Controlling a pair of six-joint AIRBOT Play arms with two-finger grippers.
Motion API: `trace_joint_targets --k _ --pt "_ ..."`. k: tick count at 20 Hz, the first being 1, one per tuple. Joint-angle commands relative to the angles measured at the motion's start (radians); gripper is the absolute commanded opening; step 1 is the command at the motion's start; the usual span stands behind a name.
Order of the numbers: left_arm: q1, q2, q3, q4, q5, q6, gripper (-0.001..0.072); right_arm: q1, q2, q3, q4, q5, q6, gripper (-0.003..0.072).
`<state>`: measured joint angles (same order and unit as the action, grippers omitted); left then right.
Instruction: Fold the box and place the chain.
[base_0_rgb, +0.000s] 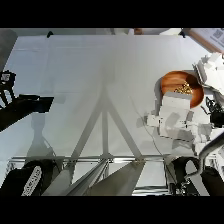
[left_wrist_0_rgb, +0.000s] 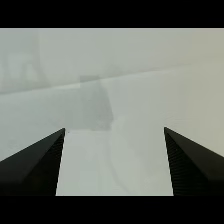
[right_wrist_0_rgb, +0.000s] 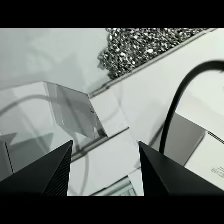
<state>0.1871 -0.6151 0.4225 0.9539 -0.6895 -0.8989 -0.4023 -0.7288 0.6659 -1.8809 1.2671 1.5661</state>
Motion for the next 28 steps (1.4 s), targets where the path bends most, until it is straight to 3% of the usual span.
trace_joint_targets --k 1,7,10,15,21,25,28 --pt "0.000 0.001 0.000 0.000 0.000 0.000 0.0697 -0.080 -0.038 0.001 0.077 -0.041 -0.084 0.0471" --pt "0.000 0.001 0.000 0.000 0.000 0.000 0.0697 -0.085 -0.177 0.001 0.072 -0.010 -0.101 0.0472" --pt "0.000 0.001 0.000 0.000 0.000 0.000 0.0697 -0.154 -0.230 0.001 0.080 -0.024 -0.102 0.0471" --pt "0.000 0.001 0.000 0.000 0.000 0.000 0.0697 -0.312 -0.288 0.002 0.253 -0.060 -0.200 0.0442" --pt "0.000 0.001 0.000 0.000 0.000 0.000 0.0697 -0.346 -0.375 0.002 0.336 -0.046 -0.336 0.0439" --pt "0.000 0.001 0.000 0.000 0.000 0.000 0.0697 -0.346 -0.387 0.002 0.359 -0.046 -0.371 0.0406" --pt "0.000 0.001 0.000 0.000 0.000 0.000 0.0697 -0.346 -0.387 0.002 0.360 -0.027 -0.372 0.0340"
